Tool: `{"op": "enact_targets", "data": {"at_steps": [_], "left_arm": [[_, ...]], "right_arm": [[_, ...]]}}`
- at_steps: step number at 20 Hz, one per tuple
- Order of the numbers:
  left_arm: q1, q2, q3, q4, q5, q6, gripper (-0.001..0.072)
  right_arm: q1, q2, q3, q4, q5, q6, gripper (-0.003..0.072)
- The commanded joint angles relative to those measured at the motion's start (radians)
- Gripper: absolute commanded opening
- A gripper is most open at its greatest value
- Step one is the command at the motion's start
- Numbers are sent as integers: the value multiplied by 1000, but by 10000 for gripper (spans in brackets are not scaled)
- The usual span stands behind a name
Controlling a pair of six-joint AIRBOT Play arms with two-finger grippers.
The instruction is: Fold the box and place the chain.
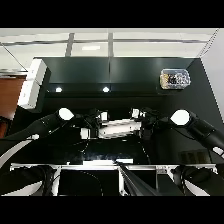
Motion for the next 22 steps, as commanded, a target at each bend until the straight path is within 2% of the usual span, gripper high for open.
{"op": "enact_targets", "data": {"at_steps": [1,2,6,22], "left_arm": [[-1,0,0,0,-15,-1,31],[-1,2,0,0,-23,-1,31],[2,2,0,4,-24,-1,31],[1,2,0,3,-23,-5,31]], "right_arm": [[0,0,-18,43,59,-89,655],[0,0,-33,82,58,-132,633],[0,-24,-69,204,56,-309,633],[-35,-164,-80,246,-10,-393,633]]}}
